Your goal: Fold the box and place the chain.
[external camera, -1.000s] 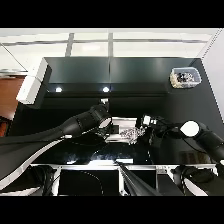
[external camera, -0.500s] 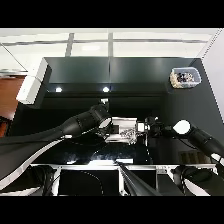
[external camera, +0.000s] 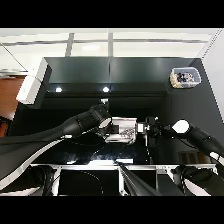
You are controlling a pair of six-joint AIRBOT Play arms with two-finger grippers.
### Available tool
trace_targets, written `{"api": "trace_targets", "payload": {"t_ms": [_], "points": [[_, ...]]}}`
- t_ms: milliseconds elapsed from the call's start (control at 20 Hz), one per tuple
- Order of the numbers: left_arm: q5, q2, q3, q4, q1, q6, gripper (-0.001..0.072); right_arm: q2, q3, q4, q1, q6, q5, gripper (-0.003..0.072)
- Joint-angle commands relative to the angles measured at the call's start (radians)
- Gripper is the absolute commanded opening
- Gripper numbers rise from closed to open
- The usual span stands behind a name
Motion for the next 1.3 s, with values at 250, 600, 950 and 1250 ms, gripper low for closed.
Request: {"api": "trace_targets", "payload": {"t_ms": [250, 600, 950, 1250], "points": [[0.000, 0.000, 0.000, 0.000, 0.000, 0.000, 0.0031, 0.180, 0.085, -0.194, -0.001, 0.488, 0.110, 0.0045], [0.000, 0.000, 0.000, 0.000, 0.000, 0.000, 0.0031, 0.357, 0.297, -0.140, 0.000, 0.835, 0.372, 0.0045], [0.000, 0.000, 0.000, 0.000, 0.000, 0.000, 0.0030, 0.357, 0.443, 0.093, 0.000, 0.866, 0.387, 0.0046], [0.001, 0.000, 0.000, 0.000, 0.000, 0.000, 0.0031, 0.327, 0.404, 0.082, 0.000, 0.921, 0.397, 0.0046]]}}
